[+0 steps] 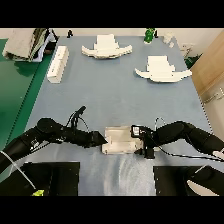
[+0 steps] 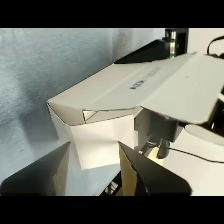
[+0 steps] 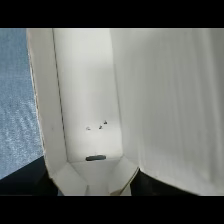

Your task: Fold the box.

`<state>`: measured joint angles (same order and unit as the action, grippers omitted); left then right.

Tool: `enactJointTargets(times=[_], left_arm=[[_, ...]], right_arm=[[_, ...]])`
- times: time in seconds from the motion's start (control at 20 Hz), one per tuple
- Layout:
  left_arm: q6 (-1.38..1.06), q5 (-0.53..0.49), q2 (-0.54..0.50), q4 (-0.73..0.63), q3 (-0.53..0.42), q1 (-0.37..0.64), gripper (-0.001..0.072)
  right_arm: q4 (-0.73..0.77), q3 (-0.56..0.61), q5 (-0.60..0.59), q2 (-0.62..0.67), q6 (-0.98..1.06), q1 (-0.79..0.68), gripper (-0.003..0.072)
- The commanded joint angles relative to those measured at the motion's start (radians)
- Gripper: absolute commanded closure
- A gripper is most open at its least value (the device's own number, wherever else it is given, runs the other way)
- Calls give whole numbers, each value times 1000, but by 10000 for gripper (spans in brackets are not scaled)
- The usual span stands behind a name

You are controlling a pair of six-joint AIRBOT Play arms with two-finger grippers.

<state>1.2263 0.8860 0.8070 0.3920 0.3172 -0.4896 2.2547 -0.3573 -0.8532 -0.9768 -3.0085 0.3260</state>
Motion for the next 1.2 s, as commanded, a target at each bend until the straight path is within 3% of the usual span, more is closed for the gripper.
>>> enactJointTargets(times=[0.0, 0.15, 0.3, 0.4, 0.6, 0.85, 1.15], left_arm=[[62, -42, 24, -5, 6, -32, 330], [227, -98, 24, 154, 68, -154, 331], [600, -144, 29, 536, 163, -286, 331], [760, -142, 48, 690, 216, -356, 330], [906, -117, 145, 785, 299, -455, 350], [1100, 72, 283, 995, 454, -557, 350], [1174, 144, 366, 1005, 527, -623, 350]], right_arm=[[0, 0, 0, -1, 0, 0, 177], [0, 0, 0, -1, 0, 0, 177], [0, 0, 0, -1, 0, 0, 177], [0, 0, 0, -1, 0, 0, 177], [0, 0, 0, -1, 0, 0, 177], [0, 0, 0, -1, 0, 0, 177], [0, 0, 0, -1, 0, 0, 177]])
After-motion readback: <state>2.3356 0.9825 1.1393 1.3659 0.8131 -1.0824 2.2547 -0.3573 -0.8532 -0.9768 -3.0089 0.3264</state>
